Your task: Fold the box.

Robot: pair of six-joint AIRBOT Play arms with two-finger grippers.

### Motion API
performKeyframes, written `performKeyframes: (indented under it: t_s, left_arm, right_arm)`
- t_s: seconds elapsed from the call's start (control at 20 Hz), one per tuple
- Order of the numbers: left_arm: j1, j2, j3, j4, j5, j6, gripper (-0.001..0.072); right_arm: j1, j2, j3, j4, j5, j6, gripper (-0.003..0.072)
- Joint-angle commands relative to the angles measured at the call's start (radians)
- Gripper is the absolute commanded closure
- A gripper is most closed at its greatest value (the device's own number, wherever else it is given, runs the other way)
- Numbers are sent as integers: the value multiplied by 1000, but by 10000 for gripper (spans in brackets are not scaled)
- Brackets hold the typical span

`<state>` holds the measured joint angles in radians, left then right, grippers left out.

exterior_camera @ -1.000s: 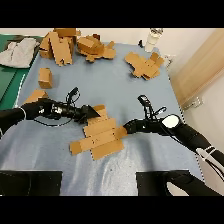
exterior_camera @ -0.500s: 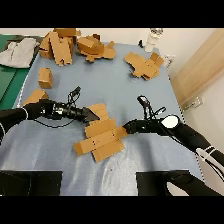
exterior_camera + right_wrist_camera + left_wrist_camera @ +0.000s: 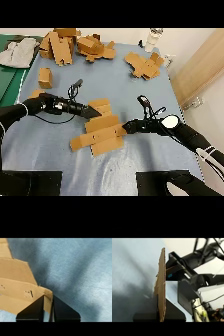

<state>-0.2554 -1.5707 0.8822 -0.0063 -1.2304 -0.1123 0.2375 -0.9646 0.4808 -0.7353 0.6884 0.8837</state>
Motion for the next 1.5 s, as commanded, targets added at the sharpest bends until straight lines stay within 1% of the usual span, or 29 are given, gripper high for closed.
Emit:
performKeyframes:
  t_s: [0.0, 0.05, 0.1, 0.15, 0.2, 0.25, 0.35, 0.45, 0.5, 0.55, 0.65, 0.7, 0.75, 0.85, 1.0, 1.1, 1.2, 1.3, 1.45]
  left_arm:
    - [0, -1, 98, 109, -49, 100, 696]
    - [-1, -1, 114, 160, -32, 97, 696]
    - [0, -1, 117, 190, -11, 97, 696]
    - [-1, -1, 117, 218, 4, 98, 696]
    - [-4, -1, 117, 245, 16, 99, 696]
    - [-10, -1, 116, 274, 28, 99, 696]
    - [-31, 0, 98, 274, 41, 151, 698]
    - [-63, 0, 58, 216, 61, 272, 698]
    - [-76, 0, 33, 157, 65, 327, 698]
    - [-82, 1, 4, 71, 60, 386, 698]
    - [-71, 5, -38, -101, 24, 496, 698]
    - [-62, 11, -51, -149, 8, 538, 698]
    - [-56, 21, -59, -151, 2, 579, 698]
    - [-57, 55, -80, -106, 24, 615, 698]
    - [-79, 111, -130, -23, 113, 621, 698]
    - [-112, 137, -148, 31, 161, 613, 698]
    - [-166, 163, -160, 66, 236, 582, 698]
    - [-211, 177, -163, 85, 272, 566, 698]
    - [-245, 188, -173, 80, 301, 569, 698]
  right_arm:
    - [-2, 0, 2, -38, -44, 58, 502]
    - [-12, 0, 10, -39, -46, 90, 502]
    - [-22, 1, 23, -39, -43, 122, 484]
    - [-31, 7, 38, -36, -42, 156, 377]
    - [-37, 19, 53, -32, -42, 177, 316]
    - [-39, 42, 67, -24, -42, 193, 310]
    - [-38, 93, 86, 5, -42, 209, 310]
    - [-38, 137, 87, 37, -36, 230, 313]
    - [-38, 146, 87, 33, -23, 249, 344]
    - [-38, 147, 87, 24, -5, 265, 417]
    - [-38, 141, 87, 19, 19, 273, 424]
    - [-37, 137, 87, 19, 18, 280, 424]
    - [-37, 136, 87, 18, 18, 280, 424]
    - [-36, 136, 87, 17, 10, 280, 424]
    - [-36, 134, 87, 17, -6, 280, 424]
    - [-36, 124, 87, 17, -21, 279, 424]
    - [-36, 115, 87, 17, -27, 277, 425]
    - [-36, 108, 87, 10, -27, 274, 425]
    - [-36, 108, 87, 2, -26, 274, 425]
